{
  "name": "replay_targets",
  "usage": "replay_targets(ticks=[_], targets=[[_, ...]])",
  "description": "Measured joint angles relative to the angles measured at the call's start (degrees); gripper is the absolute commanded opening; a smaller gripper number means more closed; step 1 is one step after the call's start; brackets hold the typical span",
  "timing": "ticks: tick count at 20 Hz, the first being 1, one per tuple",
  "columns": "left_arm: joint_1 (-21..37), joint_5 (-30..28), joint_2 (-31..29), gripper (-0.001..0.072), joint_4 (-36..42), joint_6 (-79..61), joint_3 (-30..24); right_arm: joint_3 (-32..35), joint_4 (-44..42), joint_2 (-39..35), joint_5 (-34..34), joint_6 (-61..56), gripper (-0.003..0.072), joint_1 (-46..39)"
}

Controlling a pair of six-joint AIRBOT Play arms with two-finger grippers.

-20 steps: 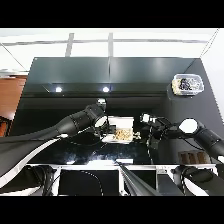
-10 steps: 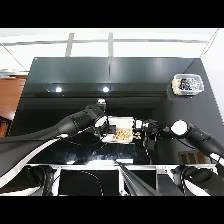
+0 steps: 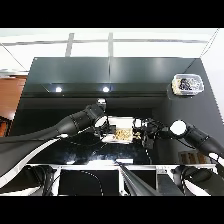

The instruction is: Fold the box and place the chain.

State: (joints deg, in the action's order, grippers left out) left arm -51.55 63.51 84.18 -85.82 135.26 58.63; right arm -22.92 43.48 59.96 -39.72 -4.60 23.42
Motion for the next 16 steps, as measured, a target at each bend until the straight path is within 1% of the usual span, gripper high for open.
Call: replay_targets(ticks=[9, 10, 11, 12, 16], targets=[[0.0, 0.0, 0.0, 0.0033, 0.0, 0.0, 0.0, 0.0, 0.2, 0.0, 0.2, -0.3, 0.0618, 0.0], [0.0, 0.0, 0.0, 0.0033, 0.0, 0.0, 0.0, 0.0, 0.2, 0.0, 0.3, -0.3, 0.058, 0.0], [0.0, 0.0, 0.0, 0.0033, 0.0, 0.0, 0.0, 0.0, 0.3, 0.0, 0.4, -0.3, 0.0472, 0.0], [0.0, 0.0, 0.0, 0.0033, 0.0, 0.0, 0.0, 0.0, 0.3, 0.0, 0.6, -0.3, 0.0434, 0.0], [0.0, 0.0, 0.0, 0.0033, 0.0, 0.0, 0.0, 0.0, 0.3, 0.0, 0.4, -0.3, 0.0425, 0.0]])
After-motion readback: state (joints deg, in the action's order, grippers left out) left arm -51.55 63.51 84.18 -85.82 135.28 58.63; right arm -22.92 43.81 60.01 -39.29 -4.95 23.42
